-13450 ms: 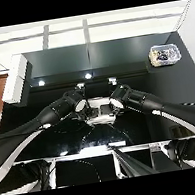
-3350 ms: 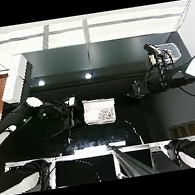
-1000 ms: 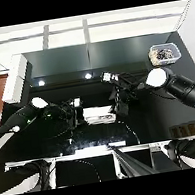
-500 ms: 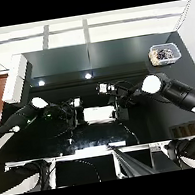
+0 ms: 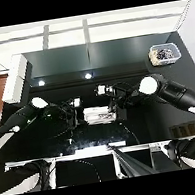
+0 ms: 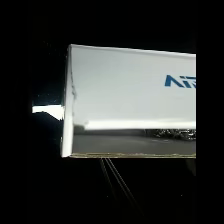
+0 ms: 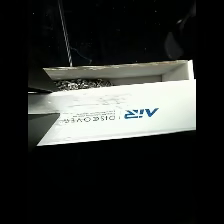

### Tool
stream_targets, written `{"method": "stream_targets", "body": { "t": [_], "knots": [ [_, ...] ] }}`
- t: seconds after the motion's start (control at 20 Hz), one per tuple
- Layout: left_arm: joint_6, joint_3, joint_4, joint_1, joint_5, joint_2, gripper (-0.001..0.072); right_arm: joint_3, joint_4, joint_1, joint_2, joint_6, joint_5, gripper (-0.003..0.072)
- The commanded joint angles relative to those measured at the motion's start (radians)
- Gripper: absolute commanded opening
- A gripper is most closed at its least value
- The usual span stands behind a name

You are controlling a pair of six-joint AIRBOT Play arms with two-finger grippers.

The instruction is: Fold the box and place the chain.

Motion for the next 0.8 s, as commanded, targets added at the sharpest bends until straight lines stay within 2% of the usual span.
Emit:
{"method": "stream_targets", "body": {
  "t": [0.0,0.25,0.3,0.35,0.65,0.7,0.75],
  "knots": [
    [0.0,0.001,0.0,0.0,0.0,-0.001,0.0396,0.0,0.001,0.003,-0.004,0.016,0.005,0.0131],
    [0.0,0.001,0.0,0.0,0.0,-0.001,0.0396,0.0,-0.001,0.005,-0.005,0.018,0.043,0.0146],
    [0.0,0.001,0.0,0.0,0.0,-0.001,0.0396,0.0,-0.001,0.005,-0.005,0.021,0.042,0.022],
    [0.0,0.001,0.0,0.0,0.0,-0.001,0.0396,0.0,-0.001,0.005,-0.005,0.021,0.042,0.0254],
    [0.0,0.001,0.0,0.0,0.0,-0.001,0.0396,0.0,-0.001,0.005,-0.005,0.025,0.04,0.0251],
    [0.0,0.001,0.0,0.0,0.0,-0.001,0.0396,0.0,-0.001,0.005,-0.005,0.025,0.039,0.0198],
    [0.0,0.001,0.0,0.0,0.0,-0.001,0.0396,0.0,-0.001,0.005,-0.005,0.026,0.037,0.0181]
  ]
}}
